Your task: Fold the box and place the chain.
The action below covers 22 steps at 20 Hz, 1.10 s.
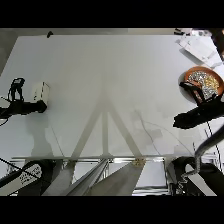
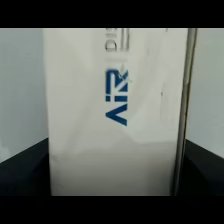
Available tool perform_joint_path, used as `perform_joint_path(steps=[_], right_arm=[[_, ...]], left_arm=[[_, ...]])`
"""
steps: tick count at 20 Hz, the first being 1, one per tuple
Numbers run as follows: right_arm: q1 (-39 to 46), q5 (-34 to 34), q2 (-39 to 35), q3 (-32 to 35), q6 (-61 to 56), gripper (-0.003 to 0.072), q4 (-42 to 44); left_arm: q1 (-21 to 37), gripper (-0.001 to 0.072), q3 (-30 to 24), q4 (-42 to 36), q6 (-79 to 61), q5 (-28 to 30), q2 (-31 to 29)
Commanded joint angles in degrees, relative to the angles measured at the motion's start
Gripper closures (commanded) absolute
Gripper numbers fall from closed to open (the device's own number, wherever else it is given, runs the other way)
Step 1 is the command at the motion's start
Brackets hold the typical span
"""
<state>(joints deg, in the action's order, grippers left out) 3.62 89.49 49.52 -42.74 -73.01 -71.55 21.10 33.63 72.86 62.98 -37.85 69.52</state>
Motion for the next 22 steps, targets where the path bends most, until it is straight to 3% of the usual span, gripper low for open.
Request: perform_joint_path(steps=[1, 9, 13, 16, 19, 22], right_arm=[[0.02, 0.98, 0.02, 0.02, -0.02, 0.0679, 0.0], [0.02, 0.98, 0.02, 0.02, -0.02, 0.0679, -0.02], [0.02, 0.98, 0.02, 0.02, -0.02, 0.0679, 0.0], [0.02, 0.98, 0.02, 0.02, -0.02, 0.0679, -0.02], [0.02, 0.98, 0.02, 0.02, -0.02, 0.0679, -0.02], [0.02, 0.98, 0.02, 0.02, -0.02, 0.0679, -0.02]], left_arm=[[-0.02, 0.0013, -0.04, 0.28, -0.15, -0.37, -1.05], [-0.02, 0.0014, -0.04, 4.37, 0.11, -1.95, -16.65], [-3.15, 0.0017, -0.04, 1.14, 0.11, -5.86, -26.73], [-8.66, 0.0027, -0.04, 0.68, 0.13, -14.47, -32.68], [-11.98, 0.0117, -0.04, 0.7, 0.11, -24.68, -34.34], [-13.14, 0.0117, -0.04, 0.68, 0.11, -26.62, -34.23]])
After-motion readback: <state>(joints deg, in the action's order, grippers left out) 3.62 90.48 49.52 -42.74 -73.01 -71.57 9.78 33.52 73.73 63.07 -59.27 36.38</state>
